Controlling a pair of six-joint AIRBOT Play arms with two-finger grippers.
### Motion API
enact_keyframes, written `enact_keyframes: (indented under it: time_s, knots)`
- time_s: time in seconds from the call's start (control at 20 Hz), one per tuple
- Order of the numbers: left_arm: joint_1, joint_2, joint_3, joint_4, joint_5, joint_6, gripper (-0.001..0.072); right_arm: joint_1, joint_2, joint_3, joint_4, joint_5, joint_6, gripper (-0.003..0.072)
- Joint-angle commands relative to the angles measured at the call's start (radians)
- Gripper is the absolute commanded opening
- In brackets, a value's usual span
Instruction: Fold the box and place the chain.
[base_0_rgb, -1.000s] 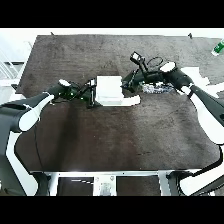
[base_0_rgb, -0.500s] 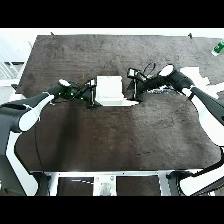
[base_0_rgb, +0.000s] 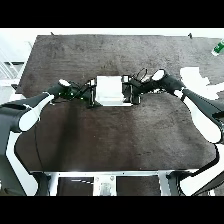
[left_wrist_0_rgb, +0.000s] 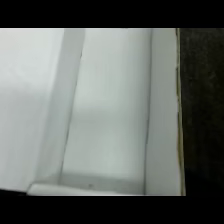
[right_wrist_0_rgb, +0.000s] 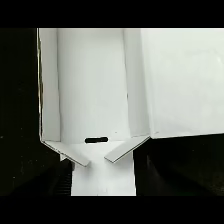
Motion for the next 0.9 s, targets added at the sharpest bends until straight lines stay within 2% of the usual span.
enact_keyframes:
  time_s: [0.0,0.05,0.1,0.2,0.4,0.8,0.85]
  knots:
    - [0.000,0.000,0.000,0.000,0.000,0.000,0.0179,0.008,-0.006,0.000,0.003,-0.021,-0.002,0.0483]
    - [0.000,0.000,0.000,0.000,0.000,0.000,0.0179,0.013,-0.008,0.000,0.007,-0.020,-0.002,0.0477]
    - [0.000,0.000,0.000,0.000,0.001,0.000,0.0179,0.023,-0.008,0.000,0.008,-0.020,-0.002,0.0424]
    - [0.000,0.000,0.000,0.000,0.001,0.000,0.0179,0.042,-0.008,0.000,0.009,-0.031,-0.003,0.0403]
    - [0.000,0.000,0.000,0.000,0.000,0.000,0.0179,0.066,-0.008,0.000,0.010,-0.047,-0.002,0.0257]
    - [0.000,0.000,0.000,0.000,0.000,0.000,0.0179,0.089,-0.042,0.000,0.069,-0.100,-0.027,0.0260]
    - [0.000,0.000,0.000,0.000,0.000,0.000,0.0179,0.088,-0.042,0.000,0.069,-0.100,-0.027,0.0280]
